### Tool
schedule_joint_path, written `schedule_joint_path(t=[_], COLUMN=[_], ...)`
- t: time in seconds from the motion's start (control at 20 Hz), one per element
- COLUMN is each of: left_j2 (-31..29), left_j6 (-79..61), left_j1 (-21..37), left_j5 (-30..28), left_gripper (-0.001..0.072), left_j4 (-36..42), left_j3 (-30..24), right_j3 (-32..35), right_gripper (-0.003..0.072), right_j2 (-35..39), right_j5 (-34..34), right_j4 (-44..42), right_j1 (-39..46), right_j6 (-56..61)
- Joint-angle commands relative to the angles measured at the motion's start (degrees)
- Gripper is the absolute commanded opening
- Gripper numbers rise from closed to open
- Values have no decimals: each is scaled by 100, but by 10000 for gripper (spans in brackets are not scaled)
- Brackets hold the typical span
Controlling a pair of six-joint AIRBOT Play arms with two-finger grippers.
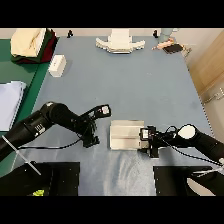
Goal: Fold the box.
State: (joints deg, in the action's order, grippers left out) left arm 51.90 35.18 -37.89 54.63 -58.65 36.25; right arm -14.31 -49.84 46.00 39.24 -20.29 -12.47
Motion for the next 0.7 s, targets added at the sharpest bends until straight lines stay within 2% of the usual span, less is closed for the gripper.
schedule_joint_path(t=[0.0,0.15,0.3,0.5,0.65], left_j2=[-103,-44,227,765,813], left_j6=[-2170,-3495,-4089,-4450,-4439], left_j1=[221,37,-181,-221,-249], left_j5=[-1390,-1727,-2039,-2133,-2192], left_gripper=[701,701,701,701,701], left_j4=[1453,2463,3115,3303,3565], left_j3=[-1056,-1558,-1644,-1641,-1532], right_j3=[-2,-2,-2,-2,-2], right_gripper=[497,497,497,497,497], right_j2=[2,4,2,2,2], right_j5=[-2,0,0,0,0], right_j4=[0,0,0,0,0], right_j1=[-2,-2,-2,-2,-2], right_j6=[0,0,0,0,0])
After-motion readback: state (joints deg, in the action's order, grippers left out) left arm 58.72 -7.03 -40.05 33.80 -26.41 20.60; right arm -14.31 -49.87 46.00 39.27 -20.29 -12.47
